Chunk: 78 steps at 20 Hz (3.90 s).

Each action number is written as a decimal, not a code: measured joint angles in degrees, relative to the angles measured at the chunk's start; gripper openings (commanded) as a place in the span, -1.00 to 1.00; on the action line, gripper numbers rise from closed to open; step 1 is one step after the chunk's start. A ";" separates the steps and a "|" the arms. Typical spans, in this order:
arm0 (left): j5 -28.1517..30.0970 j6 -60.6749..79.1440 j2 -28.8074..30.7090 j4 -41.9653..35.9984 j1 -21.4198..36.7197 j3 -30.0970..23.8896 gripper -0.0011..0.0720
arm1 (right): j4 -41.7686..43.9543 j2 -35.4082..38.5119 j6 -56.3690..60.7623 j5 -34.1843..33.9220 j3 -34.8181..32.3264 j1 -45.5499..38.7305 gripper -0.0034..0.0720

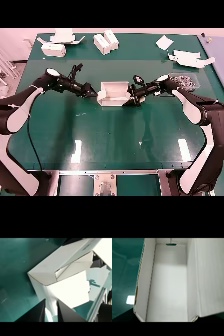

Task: Fold the box and place the chain.

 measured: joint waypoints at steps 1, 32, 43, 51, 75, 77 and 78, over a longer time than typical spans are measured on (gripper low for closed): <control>-0.26 -0.02 0.00 -0.17 -0.02 0.04 -0.45 | 0.00 0.00 0.00 -0.02 0.00 0.00 0.54; 1.88 -7.65 0.00 6.51 -5.57 5.81 0.13 | 0.00 0.00 0.07 -0.02 0.00 -0.02 0.54; 1.90 -21.16 0.00 22.71 -11.72 11.21 0.22 | 0.00 0.00 0.00 -0.02 0.00 -0.02 0.54; 2.36 -31.17 0.00 31.91 -15.58 14.49 0.22 | 0.00 0.00 0.02 -0.02 0.00 -0.02 0.54; 5.01 -45.24 -0.09 42.40 -20.57 15.78 0.22 | -0.04 0.00 0.00 0.09 0.00 -0.04 0.54; 4.22 -46.36 -0.46 43.85 -21.22 15.72 0.17 | 0.09 0.00 0.09 -0.22 0.00 -0.02 0.54; 4.44 -46.99 -0.50 44.72 -21.55 15.74 0.17 | 0.09 0.00 0.09 -0.20 0.00 -0.02 0.54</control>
